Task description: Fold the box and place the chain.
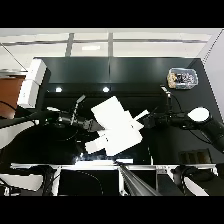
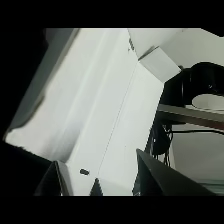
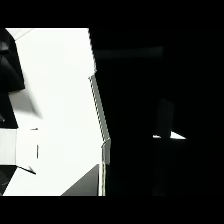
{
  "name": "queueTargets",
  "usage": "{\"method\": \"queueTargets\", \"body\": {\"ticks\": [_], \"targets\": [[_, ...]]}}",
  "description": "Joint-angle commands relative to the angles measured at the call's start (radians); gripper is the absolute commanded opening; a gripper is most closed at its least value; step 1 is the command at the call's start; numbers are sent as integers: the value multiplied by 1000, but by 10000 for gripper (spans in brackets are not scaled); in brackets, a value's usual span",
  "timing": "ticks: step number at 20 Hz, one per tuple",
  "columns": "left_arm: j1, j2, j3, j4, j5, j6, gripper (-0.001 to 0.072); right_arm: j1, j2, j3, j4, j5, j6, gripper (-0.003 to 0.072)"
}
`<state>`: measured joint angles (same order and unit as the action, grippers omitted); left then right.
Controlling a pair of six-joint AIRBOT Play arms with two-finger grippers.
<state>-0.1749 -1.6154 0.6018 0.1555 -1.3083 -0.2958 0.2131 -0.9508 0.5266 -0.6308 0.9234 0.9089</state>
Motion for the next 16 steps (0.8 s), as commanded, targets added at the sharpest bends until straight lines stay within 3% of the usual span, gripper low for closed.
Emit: {"method": "queueTargets", "body": {"ticks": [1,9,12,16], "targets": [[0,-1,23,37,-24,32,507,1,0,0,-2,0,0,46],[-77,-2,109,93,-38,39,498,1,0,0,-2,0,0,46],[-83,-2,146,129,-35,34,356,1,0,0,-3,0,0,46],[-66,-2,153,131,-35,9,352,1,0,0,-17,1,0,46]]}}
